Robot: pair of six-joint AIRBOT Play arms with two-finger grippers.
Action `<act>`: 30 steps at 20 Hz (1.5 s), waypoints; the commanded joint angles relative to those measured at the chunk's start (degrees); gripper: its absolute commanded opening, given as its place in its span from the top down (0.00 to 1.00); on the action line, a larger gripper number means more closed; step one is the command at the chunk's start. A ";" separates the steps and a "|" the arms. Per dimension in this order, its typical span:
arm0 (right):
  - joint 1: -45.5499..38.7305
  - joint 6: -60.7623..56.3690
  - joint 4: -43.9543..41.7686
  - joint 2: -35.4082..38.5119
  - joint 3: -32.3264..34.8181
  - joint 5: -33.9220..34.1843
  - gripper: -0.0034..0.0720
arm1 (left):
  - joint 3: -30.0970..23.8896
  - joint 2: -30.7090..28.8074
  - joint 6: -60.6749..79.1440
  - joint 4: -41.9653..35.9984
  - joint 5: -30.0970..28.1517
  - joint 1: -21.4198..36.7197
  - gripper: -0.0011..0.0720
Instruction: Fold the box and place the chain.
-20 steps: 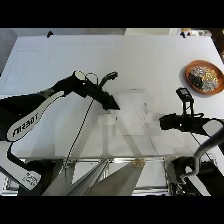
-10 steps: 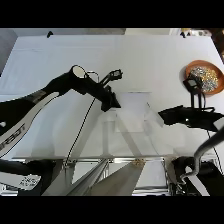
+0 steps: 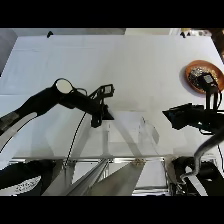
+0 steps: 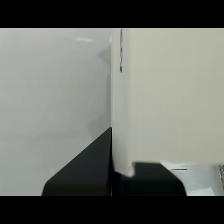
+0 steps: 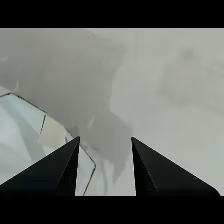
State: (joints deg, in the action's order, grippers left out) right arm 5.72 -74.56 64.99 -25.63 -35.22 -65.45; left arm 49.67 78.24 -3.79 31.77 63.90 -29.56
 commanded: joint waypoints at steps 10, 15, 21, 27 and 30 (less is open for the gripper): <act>0.04 1.60 -1.81 0.61 -0.22 -1.33 0.48 | -3.76 6.38 12.81 -4.00 -14.80 -2.08 0.98; 0.04 1.62 -1.79 0.61 -0.11 -1.14 0.48 | 2.10 10.93 12.83 -3.69 -7.28 -2.12 0.98; 0.04 3.04 -1.81 0.61 -0.11 -1.16 0.48 | 3.34 13.86 14.84 0.09 -7.98 -2.62 0.98; 0.04 3.04 -1.79 0.61 -0.11 -1.16 0.48 | 3.34 14.12 15.37 -1.20 -10.12 -2.82 0.98; 0.04 3.04 -1.81 0.61 -0.11 -1.16 0.48 | 3.34 14.10 15.02 -2.99 -11.65 -2.82 0.98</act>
